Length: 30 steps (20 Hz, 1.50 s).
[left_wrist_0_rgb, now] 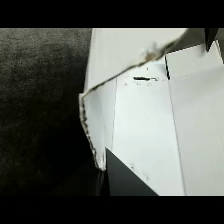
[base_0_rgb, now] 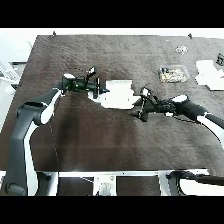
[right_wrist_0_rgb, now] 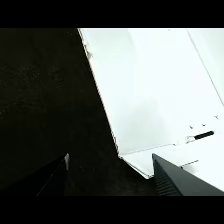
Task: Fold the box and place the chain.
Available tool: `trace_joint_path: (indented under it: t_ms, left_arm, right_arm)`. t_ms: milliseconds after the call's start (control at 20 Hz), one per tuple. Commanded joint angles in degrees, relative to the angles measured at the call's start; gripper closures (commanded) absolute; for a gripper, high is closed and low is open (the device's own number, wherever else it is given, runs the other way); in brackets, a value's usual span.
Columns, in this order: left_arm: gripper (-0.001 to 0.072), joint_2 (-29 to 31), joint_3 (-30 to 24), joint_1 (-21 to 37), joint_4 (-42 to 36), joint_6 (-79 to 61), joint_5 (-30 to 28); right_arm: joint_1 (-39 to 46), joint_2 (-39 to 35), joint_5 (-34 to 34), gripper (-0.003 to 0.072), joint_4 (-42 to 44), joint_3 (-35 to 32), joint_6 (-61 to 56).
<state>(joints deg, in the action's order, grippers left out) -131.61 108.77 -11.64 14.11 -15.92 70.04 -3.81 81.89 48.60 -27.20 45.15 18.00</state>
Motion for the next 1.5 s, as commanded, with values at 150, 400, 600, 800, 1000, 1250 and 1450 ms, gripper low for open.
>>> trace_joint_path:
  t_ms: [150,400,600,800,1000,1250,1450]
  left_arm:
    - [0.0691,0.0,0.0,0.0,0.0,0.0,0.0]
    - [0.0691,0.0,0.0,0.0,0.0,0.0,0.0]
    - [0.0691,0.0,0.0,0.0,0.0,0.0,0.0]
    - [0.0691,0.0,0.0,0.0,0.0,0.1,0.0]
    - [0.0691,0.0,0.0,0.0,0.0,1.1,0.0]
    - [0.0691,0.0,0.0,0.0,0.0,1.1,0.0]
    - [0.0691,0.0,0.0,0.0,0.0,1.1,0.0]
  right_arm:
    - [-4.2,0.0,-8.6,0.006,0.1,0.1,5.7]
    - [-6.8,0.0,-14.3,0.006,0.2,0.1,10.1]
    - [-6.8,0.0,-17.9,0.006,0.2,0.2,11.0]
    - [-6.8,0.0,-19.7,0.006,1.1,1.0,11.0]
    - [-6.7,0.0,-20.0,0.006,2.7,2.4,11.0]
    - [-6.1,0.5,-19.5,0.0061,3.4,4.5,11.0]
    - [-2.4,3.3,-11.4,0.006,4.6,8.7,10.8]
